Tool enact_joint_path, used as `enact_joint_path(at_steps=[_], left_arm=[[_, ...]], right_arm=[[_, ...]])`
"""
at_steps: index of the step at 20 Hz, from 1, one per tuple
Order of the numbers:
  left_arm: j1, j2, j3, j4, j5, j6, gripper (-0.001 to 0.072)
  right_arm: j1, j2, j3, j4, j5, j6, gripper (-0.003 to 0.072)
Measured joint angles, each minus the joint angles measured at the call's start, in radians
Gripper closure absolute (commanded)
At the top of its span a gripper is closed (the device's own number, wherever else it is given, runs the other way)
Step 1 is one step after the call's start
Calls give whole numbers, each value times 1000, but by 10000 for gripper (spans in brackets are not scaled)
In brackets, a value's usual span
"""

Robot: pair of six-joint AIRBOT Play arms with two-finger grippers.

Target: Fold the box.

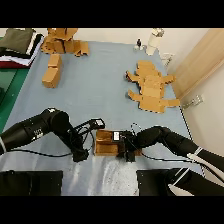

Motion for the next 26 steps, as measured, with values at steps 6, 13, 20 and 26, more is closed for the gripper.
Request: enact_joint_path(at_steps=[6, 13, 20, 26], left_arm=[[52, -27, -113, -133, 217, 417, 6], [137, 3, -253, -544, 341, 946, 6], [185, 17, -293, -640, 375, 1054, -3], [143, 6, -296, -661, 418, 1068, -2]], right_arm=[[0, 0, 0, 0, 0, 0, 207], [0, 0, 0, 0, 0, 0, 208], [0, 0, 0, 0, 0, 0, 208], [0, 0, 0, 0, 0, 0, 207]])
